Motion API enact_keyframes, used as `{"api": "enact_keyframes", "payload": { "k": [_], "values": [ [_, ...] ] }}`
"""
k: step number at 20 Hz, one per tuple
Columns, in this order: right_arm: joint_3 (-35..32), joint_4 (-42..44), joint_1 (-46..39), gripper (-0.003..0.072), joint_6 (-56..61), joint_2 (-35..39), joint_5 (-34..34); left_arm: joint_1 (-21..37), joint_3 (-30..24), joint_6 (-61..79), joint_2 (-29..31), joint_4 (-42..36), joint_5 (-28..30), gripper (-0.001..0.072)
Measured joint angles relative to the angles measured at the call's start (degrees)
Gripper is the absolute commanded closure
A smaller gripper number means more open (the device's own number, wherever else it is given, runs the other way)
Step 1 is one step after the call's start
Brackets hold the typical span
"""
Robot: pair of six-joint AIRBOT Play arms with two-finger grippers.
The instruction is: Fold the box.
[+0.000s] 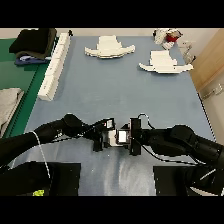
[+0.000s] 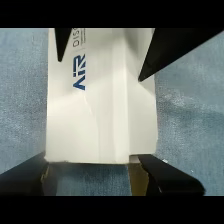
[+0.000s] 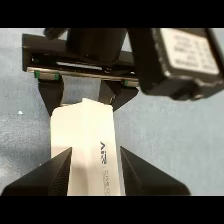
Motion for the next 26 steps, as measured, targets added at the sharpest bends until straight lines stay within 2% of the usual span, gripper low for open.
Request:
{"api": "enact_keyframes", "payload": {
  "k": [11, 12, 14, 16, 17, 26],
  "values": [
    [1.49, -3.37, -0.04, 0.0237, 0.22, 0.09, 0.13, 0.00, 0.00, -0.02, 0.00, 0.00, 0.09, 0.0169],
    [1.57, -3.50, -0.09, 0.0243, 0.31, 0.07, 0.15, 0.00, 0.00, -0.02, 0.00, 0.00, 0.11, 0.0169],
    [1.64, -3.89, -0.13, 0.0319, 0.72, -0.35, 0.11, 0.00, 0.00, -0.04, 0.00, 0.00, 0.13, 0.0169],
    [1.68, -3.93, -0.15, 0.0321, 1.14, -1.20, -0.09, 0.00, 0.00, -0.07, 0.00, -0.02, 0.24, 0.0169],
    [1.68, -3.93, -0.15, 0.0347, 1.31, -1.62, -0.39, 0.00, 0.00, -0.09, 0.00, -0.02, 0.24, 0.0169],
    [1.68, -0.61, -0.02, 0.0351, 1.73, -2.91, -3.93, 0.00, 0.00, 0.02, 0.00, 0.04, 0.00, 0.0169]
  ]
}}
